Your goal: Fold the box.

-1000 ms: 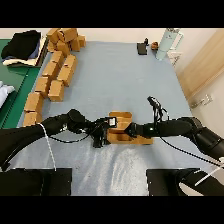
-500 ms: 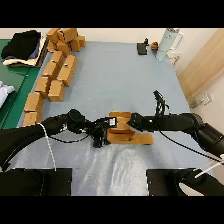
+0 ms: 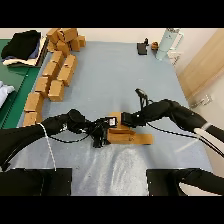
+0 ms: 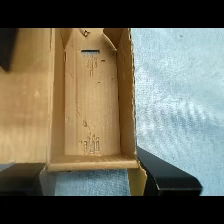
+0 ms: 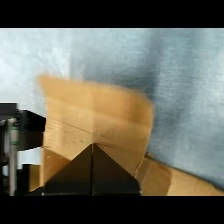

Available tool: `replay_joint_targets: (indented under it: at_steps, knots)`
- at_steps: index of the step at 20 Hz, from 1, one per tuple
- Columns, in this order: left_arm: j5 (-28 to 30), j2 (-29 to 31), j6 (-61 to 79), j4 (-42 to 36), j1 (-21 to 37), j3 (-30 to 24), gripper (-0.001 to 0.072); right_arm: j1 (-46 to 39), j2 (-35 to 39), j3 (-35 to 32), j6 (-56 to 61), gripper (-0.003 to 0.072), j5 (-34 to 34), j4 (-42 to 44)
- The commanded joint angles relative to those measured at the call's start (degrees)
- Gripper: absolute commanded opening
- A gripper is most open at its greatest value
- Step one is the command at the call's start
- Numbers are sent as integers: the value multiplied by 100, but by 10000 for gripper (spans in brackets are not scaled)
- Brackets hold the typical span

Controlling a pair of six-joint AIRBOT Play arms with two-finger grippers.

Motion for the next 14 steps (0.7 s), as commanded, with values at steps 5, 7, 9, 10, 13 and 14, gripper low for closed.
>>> replay_joint_targets:
  at_steps: [5, 7, 9, 10, 13, 14]
  knots:
    - [0, 2, 4, 0, 2, 2, 464, 0, -586, 103, -1300, 1, 444, -153]
    - [0, 2, 4, 0, 2, 2, 464, 0, -415, 144, -1447, 1, 442, -157]
    - [0, 2, 2, 2, 2, 2, 464, 0, -37, 210, -1576, 1, 398, -214]
    - [0, 2, 2, 0, 2, 2, 464, 0, 229, 212, -1576, 1, 385, -286]
    - [0, 2, 4, 2, 2, 2, 464, 0, 1180, 212, -1572, 1, 68, -726]
    - [0, 2, 4, 0, 2, 2, 465, 0, 1482, 205, -1572, 0, -140, -918]
